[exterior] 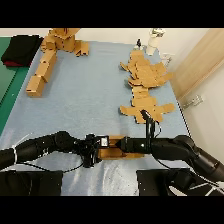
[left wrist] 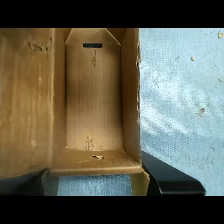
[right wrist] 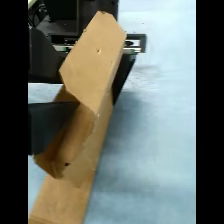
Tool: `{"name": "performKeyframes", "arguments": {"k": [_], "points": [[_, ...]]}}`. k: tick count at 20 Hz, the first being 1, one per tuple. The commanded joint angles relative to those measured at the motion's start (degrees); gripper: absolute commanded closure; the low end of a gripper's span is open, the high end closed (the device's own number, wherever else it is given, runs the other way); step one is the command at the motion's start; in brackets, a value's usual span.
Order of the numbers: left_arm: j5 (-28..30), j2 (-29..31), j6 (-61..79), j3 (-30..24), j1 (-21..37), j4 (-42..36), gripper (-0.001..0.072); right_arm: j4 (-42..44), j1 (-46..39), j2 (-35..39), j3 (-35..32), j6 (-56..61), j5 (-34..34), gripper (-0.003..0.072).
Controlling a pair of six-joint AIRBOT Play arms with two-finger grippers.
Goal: Fold the box.
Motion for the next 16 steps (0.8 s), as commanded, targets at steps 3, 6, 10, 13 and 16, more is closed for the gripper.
{"name": "performKeyframes", "arguments": {"k": [3,6,10,13,16], "points": [[0.02,0.02,0.02,0.00,0.02,0.00,0.0249,-2.58,-2.47,-9.55,5.31,-10.58,1.75,0.0527],[0.02,0.02,0.02,0.00,0.02,0.00,0.0248,-7.69,-2.47,-16.70,5.53,-11.87,2.36,0.0527],[0.02,0.02,0.02,0.00,0.02,0.00,0.0248,-12.28,-2.45,-25.16,5.53,-12.11,4.98,0.0526],[0.02,0.02,0.02,0.00,0.02,0.00,0.0248,-12.17,-2.27,-27.02,5.53,-13.57,5.05,0.0610],[0.02,0.02,0.02,0.00,0.02,0.00,0.0249,-12.24,-2.29,-26.34,5.53,-13.55,5.27,0.0610]]}}
